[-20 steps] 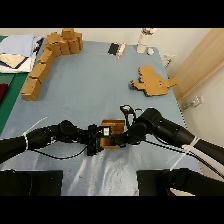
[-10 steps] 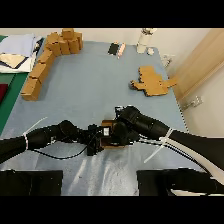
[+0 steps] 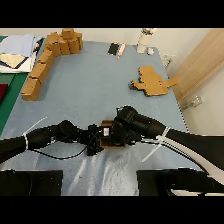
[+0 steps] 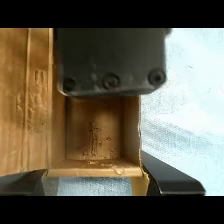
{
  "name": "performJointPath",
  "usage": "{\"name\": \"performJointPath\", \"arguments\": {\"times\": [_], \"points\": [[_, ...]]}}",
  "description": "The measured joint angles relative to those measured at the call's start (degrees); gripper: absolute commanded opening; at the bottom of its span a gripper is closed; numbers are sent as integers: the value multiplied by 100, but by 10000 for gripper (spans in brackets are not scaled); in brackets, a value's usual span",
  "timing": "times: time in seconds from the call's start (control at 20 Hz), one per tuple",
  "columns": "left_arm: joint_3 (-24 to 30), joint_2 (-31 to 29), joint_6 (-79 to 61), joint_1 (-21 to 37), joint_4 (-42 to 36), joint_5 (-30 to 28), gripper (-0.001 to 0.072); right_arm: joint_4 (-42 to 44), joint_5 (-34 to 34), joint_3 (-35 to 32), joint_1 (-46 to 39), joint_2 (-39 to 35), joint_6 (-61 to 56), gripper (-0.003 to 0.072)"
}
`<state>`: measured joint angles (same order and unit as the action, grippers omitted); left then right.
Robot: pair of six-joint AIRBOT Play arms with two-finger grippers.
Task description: Fold the box.
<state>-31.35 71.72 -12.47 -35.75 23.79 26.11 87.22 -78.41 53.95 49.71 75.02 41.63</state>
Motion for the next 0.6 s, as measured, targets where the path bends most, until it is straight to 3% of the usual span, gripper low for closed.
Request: {"name": "performJointPath", "arguments": {"times": [0.2,0.35,0.45,0.6], "points": [[0,0,0,0,0,-2,452,7,-358,155,-11,-466,42,428],[0,0,2,0,0,0,452,-22,-608,201,-186,-1014,68,253],[0,0,2,0,0,0,452,-199,-721,131,-581,-1386,153,34],[0,0,2,0,0,0,452,-297,-323,-192,-1821,-1633,887,11]]}}
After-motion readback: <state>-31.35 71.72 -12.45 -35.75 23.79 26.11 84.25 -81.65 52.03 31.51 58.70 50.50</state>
